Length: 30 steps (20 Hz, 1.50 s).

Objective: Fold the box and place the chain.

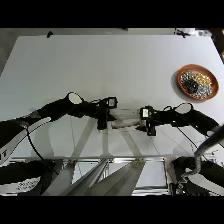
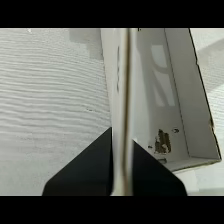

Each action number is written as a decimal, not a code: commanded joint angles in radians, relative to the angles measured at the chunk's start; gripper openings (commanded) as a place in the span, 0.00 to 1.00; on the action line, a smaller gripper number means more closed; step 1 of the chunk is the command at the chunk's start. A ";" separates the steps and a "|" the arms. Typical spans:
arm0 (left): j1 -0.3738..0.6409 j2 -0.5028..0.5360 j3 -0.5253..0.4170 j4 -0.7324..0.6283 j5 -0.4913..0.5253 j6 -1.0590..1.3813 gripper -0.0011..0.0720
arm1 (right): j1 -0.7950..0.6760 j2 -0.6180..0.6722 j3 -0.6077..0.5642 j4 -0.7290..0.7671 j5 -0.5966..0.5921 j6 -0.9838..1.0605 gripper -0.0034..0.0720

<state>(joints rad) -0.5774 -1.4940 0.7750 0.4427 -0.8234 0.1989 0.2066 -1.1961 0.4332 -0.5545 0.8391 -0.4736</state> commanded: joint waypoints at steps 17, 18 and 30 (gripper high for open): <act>0.000 0.000 0.001 0.000 0.000 -0.001 0.03 | 0.006 -0.001 -0.029 -0.093 -0.029 0.002 0.57; 0.000 0.000 0.001 0.000 0.000 -0.001 0.03 | 0.006 -0.001 -0.029 -0.093 -0.029 0.002 0.57; 0.000 0.000 0.001 0.000 0.000 -0.001 0.03 | 0.006 0.002 -0.029 -0.093 -0.028 0.002 0.58</act>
<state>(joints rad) -0.5781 -1.4948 0.7746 0.4419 -0.8230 0.1982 0.2123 -1.1957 0.4042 -0.6495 0.8101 -0.4721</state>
